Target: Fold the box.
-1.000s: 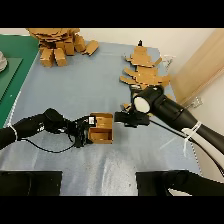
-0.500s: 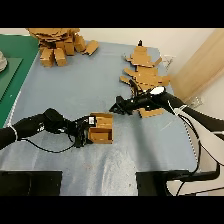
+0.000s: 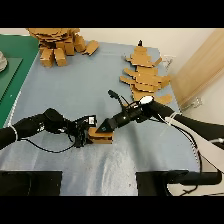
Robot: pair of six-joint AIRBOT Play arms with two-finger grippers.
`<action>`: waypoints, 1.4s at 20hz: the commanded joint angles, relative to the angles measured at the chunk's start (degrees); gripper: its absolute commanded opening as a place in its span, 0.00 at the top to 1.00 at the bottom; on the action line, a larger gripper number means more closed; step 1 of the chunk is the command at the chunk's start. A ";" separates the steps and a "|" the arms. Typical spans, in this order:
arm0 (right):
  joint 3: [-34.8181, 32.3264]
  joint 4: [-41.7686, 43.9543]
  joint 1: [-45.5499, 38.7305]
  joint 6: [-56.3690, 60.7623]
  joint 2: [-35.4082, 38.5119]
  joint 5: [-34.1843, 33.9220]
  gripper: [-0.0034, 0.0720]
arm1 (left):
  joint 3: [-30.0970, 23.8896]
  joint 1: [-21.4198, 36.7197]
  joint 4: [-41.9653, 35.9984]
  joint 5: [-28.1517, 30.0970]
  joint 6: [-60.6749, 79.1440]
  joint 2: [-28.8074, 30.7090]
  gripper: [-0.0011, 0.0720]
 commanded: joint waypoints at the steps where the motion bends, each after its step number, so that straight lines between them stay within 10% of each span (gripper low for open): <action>1: -6.62 -12.04 4.20 -1.40 8.48 -10.91 0.95 | 0.02 0.00 -0.02 0.11 0.00 -0.02 0.44; 8: -10.75 -25.83 4.44 1.81 12.94 -25.44 0.95 | 0.02 0.00 0.00 0.13 0.00 -0.02 0.44; 20: -10.78 -19.87 4.44 2.86 33.16 -17.59 0.95 | 0.02 0.00 0.00 0.00 0.00 -0.02 0.44; 23: -10.78 -27.91 4.44 4.22 34.12 -24.46 0.52 | 0.02 0.00 0.00 0.00 0.00 -0.02 0.44; 28: -10.12 -36.09 3.58 1.20 25.53 -40.04 0.65 | 0.02 0.00 0.00 0.00 0.00 -0.02 0.44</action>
